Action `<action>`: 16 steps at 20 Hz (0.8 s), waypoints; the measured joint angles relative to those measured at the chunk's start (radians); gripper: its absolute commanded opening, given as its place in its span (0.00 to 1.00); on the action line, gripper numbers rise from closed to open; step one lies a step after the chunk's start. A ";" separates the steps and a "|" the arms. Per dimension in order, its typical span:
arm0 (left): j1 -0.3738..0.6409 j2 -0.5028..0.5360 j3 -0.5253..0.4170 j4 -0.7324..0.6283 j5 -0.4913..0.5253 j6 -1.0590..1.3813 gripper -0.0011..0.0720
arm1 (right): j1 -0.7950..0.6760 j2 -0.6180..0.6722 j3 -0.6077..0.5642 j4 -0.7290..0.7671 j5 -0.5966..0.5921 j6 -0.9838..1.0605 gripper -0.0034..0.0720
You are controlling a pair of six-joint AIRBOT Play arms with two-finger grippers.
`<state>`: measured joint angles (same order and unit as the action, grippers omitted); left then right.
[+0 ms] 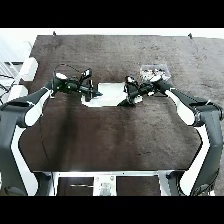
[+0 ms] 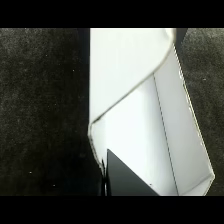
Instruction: Fold the box and place the chain.
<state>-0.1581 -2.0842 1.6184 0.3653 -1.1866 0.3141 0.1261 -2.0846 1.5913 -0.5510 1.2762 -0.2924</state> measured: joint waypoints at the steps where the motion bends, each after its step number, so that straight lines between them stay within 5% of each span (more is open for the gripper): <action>1: 0.000 0.000 0.000 0.000 0.000 0.000 0.04 | 0.000 0.000 0.000 0.000 0.000 0.000 0.83; 5: 0.000 0.000 0.000 -0.001 0.000 0.000 0.04 | 0.000 0.000 0.000 0.000 0.000 0.000 0.83; 6: 0.000 0.000 0.000 -0.001 -0.001 0.000 0.28 | 0.000 0.000 0.000 0.000 0.000 0.000 0.83; 8: 0.000 -0.001 0.000 -0.001 -0.012 0.000 0.44 | 0.000 0.000 0.000 0.000 -0.001 0.000 0.83; 16: 0.029 0.021 0.008 -0.025 -0.077 -0.019 0.44 | 0.000 0.000 0.000 0.000 -0.001 0.000 0.83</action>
<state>-0.1291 -2.0636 1.6260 0.3401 -1.2633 0.2955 0.1261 -2.0846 1.5913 -0.5510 1.2755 -0.2924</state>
